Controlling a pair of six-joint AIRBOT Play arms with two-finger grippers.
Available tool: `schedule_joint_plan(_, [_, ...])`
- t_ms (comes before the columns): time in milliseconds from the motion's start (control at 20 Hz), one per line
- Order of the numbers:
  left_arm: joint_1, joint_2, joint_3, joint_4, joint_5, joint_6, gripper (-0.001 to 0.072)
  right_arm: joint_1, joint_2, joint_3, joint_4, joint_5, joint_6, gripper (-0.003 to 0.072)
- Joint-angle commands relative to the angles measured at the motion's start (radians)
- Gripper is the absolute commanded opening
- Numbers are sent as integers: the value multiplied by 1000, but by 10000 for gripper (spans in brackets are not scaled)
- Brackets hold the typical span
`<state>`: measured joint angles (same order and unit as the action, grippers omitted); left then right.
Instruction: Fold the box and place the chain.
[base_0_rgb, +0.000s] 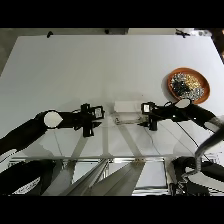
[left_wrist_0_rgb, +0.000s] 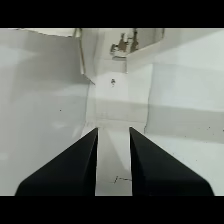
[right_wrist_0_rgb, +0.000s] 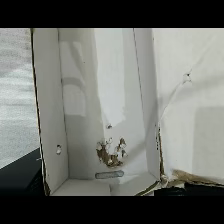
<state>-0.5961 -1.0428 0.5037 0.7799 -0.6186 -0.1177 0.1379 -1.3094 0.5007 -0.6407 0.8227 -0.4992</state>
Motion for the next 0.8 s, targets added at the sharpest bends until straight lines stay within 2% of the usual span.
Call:
schedule_joint_plan(0, [2, -30, -4, -57, -7, 199, 223, 0, 0, 0, 0, 0, 0, 398])
schedule_joint_plan(500, [2, -73, 27, -136, 1, 256, 223, 0, 0, 0, 0, 0, 0, 398])
schedule_joint_plan(750, [-10, -122, 84, -140, -11, 256, 224, 0, 0, 0, 0, 0, 0, 398])
